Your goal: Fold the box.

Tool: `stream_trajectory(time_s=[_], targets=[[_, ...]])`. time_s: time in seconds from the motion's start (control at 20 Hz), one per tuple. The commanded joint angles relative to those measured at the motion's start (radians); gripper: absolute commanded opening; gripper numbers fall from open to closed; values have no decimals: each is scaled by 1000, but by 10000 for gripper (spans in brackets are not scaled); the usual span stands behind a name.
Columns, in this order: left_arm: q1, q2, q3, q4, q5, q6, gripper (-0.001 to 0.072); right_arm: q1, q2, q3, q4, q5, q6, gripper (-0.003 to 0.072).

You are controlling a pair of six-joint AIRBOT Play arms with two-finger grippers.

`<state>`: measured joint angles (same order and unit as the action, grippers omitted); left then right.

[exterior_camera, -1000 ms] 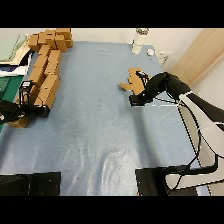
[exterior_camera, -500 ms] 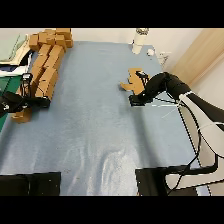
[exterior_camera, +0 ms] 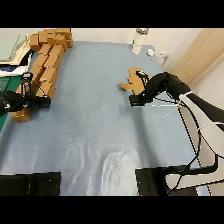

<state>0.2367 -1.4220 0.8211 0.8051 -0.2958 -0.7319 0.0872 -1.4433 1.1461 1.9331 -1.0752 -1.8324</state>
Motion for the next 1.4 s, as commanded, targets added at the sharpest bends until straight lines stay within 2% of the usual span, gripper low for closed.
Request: stream_trajectory(time_s=[0.0,0.1,0.45,0.65,0.7,0.75,0.8,0.85,1.1,1.35], targets=[[6,5,0,2,-56,-2,706,0,-1,1,0,0,0,3],[16,27,0,3,-97,-3,706,0,-1,1,0,0,0,3],[101,185,3,26,-365,-28,706,0,-1,1,0,0,0,3],[53,285,19,8,-557,-23,705,0,-1,1,0,0,0,3],[17,302,35,3,-612,-16,610,0,-1,1,0,0,0,3],[-31,316,60,3,-666,-16,319,0,-1,1,0,0,0,3],[-81,323,89,3,-716,-17,126,0,-1,1,0,0,0,3],[-141,325,124,2,-753,-22,14,0,-1,1,0,0,0,3],[-435,282,253,2,-735,-131,13,0,-1,1,0,0,0,3],[-572,164,279,2,-708,-185,13,0,-1,1,0,0,0,3]])
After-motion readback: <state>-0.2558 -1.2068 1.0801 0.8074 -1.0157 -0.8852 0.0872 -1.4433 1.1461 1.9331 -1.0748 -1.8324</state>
